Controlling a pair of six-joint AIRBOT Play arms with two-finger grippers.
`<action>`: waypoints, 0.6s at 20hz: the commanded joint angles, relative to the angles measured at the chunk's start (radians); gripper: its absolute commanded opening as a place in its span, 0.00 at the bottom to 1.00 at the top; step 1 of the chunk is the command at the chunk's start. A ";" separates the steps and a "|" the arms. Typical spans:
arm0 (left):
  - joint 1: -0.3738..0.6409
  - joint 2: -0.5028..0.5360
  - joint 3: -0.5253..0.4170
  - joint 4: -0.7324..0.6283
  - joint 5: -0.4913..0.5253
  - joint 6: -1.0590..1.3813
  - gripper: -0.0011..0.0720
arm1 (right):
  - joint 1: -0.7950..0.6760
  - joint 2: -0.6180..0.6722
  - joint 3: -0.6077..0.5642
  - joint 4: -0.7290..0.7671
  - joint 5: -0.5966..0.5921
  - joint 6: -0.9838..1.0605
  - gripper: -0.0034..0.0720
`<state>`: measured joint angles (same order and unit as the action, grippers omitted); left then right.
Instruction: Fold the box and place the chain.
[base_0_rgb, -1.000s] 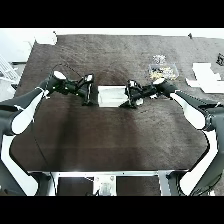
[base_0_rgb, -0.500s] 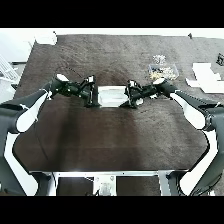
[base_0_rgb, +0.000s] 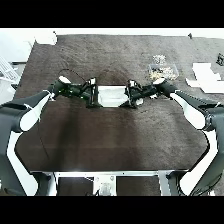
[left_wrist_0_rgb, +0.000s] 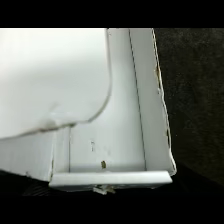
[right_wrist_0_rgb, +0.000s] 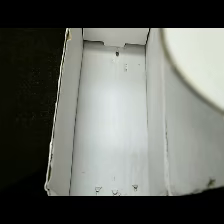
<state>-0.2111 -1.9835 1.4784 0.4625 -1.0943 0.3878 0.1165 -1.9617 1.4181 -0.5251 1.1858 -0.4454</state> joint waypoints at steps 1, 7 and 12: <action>0.000 -0.007 0.000 -0.019 0.012 0.015 1.00 | 0.000 0.000 0.000 0.000 0.002 0.000 0.81; -0.002 -0.018 0.000 -0.061 0.013 0.045 1.00 | 0.000 0.000 0.000 0.000 0.002 0.000 0.82; -0.002 -0.033 0.000 -0.104 0.016 0.067 1.00 | 0.000 0.000 0.000 0.000 0.002 0.000 0.82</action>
